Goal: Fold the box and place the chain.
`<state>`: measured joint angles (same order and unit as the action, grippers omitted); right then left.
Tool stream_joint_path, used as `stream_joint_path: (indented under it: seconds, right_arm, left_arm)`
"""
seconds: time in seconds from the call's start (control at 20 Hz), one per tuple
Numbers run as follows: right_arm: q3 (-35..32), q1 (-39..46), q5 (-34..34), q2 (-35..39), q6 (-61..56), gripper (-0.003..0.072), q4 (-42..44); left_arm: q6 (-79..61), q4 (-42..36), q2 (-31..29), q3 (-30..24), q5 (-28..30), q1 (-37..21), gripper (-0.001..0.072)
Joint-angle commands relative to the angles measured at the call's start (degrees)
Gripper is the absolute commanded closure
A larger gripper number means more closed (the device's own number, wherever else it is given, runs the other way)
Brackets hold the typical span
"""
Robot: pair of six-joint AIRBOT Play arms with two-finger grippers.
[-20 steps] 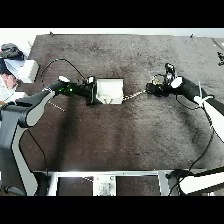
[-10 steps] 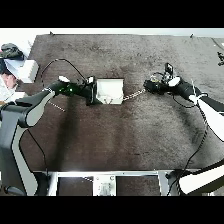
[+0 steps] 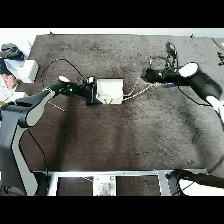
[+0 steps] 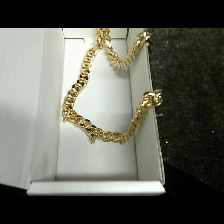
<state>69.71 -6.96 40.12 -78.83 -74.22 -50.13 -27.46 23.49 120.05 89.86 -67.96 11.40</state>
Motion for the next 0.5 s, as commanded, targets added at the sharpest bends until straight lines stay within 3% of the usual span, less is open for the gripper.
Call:
stream_joint_path:
  seconds: [0.0, 0.15, 0.45]
  right_arm:
    - [0.1, -4.9, -2.7, 10.2, 2.7, 0.0676, 1.7]
    - [2.4, -8.4, -5.8, 13.1, 2.8, 0.0676, 1.5]
    - [5.8, -14.3, -5.6, 8.0, 3.9, 0.0676, 0.5]
  left_arm:
    - [0.0, 0.0, 0.0, 0.0, 0.0, 0.0, 0.0446]
    - [0.0, 0.0, 0.0, 0.0, 0.0, 0.0, 0.0446]
    - [0.0, 0.0, 0.0, 0.0, 0.0, 0.0, 0.0446]
